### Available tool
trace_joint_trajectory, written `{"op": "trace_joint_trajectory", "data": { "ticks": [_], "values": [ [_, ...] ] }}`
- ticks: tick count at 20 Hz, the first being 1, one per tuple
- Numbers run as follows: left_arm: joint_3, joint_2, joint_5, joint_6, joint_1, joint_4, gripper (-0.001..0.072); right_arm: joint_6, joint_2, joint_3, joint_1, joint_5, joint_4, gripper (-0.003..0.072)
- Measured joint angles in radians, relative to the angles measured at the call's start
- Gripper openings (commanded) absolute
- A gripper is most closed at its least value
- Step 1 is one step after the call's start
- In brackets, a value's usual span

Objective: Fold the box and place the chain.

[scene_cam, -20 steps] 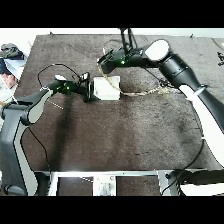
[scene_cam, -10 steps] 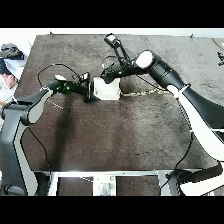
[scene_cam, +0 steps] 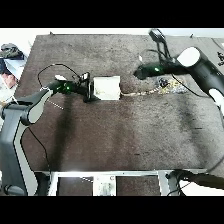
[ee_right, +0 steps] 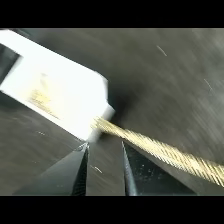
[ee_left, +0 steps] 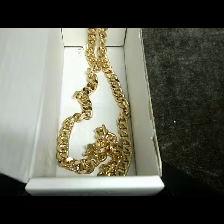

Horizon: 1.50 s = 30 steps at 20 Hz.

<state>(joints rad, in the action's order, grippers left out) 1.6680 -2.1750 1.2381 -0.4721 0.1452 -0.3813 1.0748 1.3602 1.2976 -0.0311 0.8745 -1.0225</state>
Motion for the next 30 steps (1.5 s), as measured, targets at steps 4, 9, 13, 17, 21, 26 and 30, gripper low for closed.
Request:
{"op": "trace_joint_trajectory", "data": {
  "ticks": [4,9,13,17,21,26,30],
  "values": [
    [0.0,0.0,0.0,0.0,0.0,0.0,0.0419,0.092,-0.047,-0.242,-0.117,-0.202,-0.009,0.0297],
    [0.0,0.0,0.0,0.0,0.0,0.0,0.0419,0.18,0.045,-0.349,-0.169,-0.409,0.011,0.0298],
    [0.0,0.0,0.0,0.0,0.0,0.0,0.0419,0.212,0.126,-0.368,-0.178,-0.505,0.061,0.0352],
    [0.0,0.0,0.0,0.0,0.0,0.0,0.0419,0.224,0.166,-0.372,-0.18,-0.569,0.112,0.0426],
    [0.0,0.0,0.0,0.0,0.0,0.0,0.0419,0.226,0.184,-0.369,-0.173,-0.625,0.163,0.0343],
    [0.0,0.0,0.0,0.0,0.0,0.0,0.0419,0.227,0.256,-0.316,-0.138,-0.645,0.21,0.033],
    [0.0,0.0,0.0,0.0,0.0,0.0,0.0419,0.23,0.29,-0.289,-0.11,-0.669,0.229,0.0162]
  ]
}}
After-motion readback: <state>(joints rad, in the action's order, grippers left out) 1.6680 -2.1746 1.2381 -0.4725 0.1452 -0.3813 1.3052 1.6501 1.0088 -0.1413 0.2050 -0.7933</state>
